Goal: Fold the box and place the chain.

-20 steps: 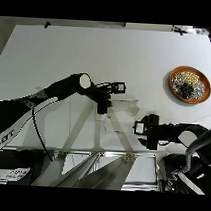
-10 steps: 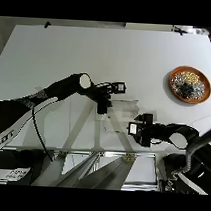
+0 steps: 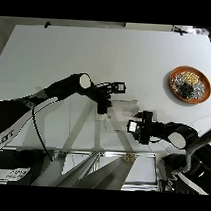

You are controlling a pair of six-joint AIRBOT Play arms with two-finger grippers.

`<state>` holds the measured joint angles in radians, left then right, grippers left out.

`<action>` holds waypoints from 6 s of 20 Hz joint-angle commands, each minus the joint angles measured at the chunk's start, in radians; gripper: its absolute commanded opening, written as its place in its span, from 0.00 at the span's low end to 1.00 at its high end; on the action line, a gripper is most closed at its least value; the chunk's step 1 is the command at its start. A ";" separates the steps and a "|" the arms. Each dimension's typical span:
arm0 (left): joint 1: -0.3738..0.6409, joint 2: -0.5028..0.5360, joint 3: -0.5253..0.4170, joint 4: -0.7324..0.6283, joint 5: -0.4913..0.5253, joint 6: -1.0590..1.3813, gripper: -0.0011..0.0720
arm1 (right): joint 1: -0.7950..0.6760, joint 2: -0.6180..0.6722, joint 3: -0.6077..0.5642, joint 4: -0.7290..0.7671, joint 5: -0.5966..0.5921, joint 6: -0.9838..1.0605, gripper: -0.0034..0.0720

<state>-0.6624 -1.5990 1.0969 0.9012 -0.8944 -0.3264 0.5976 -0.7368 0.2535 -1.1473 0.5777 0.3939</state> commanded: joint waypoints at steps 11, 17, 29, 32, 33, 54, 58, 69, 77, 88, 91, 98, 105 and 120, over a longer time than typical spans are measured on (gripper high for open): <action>0.000 0.000 0.000 0.000 0.000 0.001 0.03 | -0.164 0.001 0.085 0.055 0.049 -0.048 0.98; 0.000 0.000 0.000 0.000 0.000 0.001 0.03 | -0.232 -0.049 0.085 0.189 0.065 -0.221 0.98; 0.000 0.000 0.000 0.000 0.000 0.001 0.03 | -0.313 -0.091 0.085 0.283 0.036 -0.396 0.98; 0.000 0.000 0.000 0.000 0.000 0.001 0.03 | -0.313 -0.124 0.085 0.350 0.038 -0.494 0.98; 0.000 0.000 0.000 0.000 0.000 0.000 0.03 | -0.313 -0.133 0.085 0.365 0.038 -0.517 0.98; 0.000 0.000 0.000 0.000 0.000 0.000 0.03 | -0.390 -0.262 0.174 0.451 0.138 -0.636 0.98; 0.000 0.000 0.000 0.000 0.000 0.001 0.03 | -0.390 -0.282 0.192 0.454 0.141 -0.636 0.98; 0.000 0.000 0.000 0.000 0.000 0.001 0.03 | -0.453 -0.328 0.231 0.457 0.216 -0.691 0.96; 0.000 0.000 0.000 0.000 0.000 0.000 0.03 | -0.455 -0.397 0.261 0.483 0.217 -0.716 0.96; 0.000 0.000 0.000 0.000 0.000 0.001 0.03 | -0.506 -0.397 0.274 0.471 0.263 -0.708 0.95; 0.000 0.000 0.000 0.000 0.000 0.001 0.03 | -0.506 -0.398 0.274 0.472 0.265 -0.709 0.95; 0.000 0.000 0.000 0.000 0.000 0.001 0.03 | -0.506 -0.399 0.280 0.493 0.264 -0.721 0.95; 0.000 0.000 0.000 0.000 0.000 0.000 0.03 | -0.505 -0.447 0.299 0.489 0.322 -0.743 0.95; 0.000 0.000 0.000 0.000 0.000 0.000 0.03 | -0.426 -0.436 0.308 0.334 0.409 -0.557 0.94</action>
<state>-0.6617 -1.5978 1.0973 0.9051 -0.8989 -0.3252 0.1612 -1.1728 0.5621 -0.7418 0.9485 -0.2321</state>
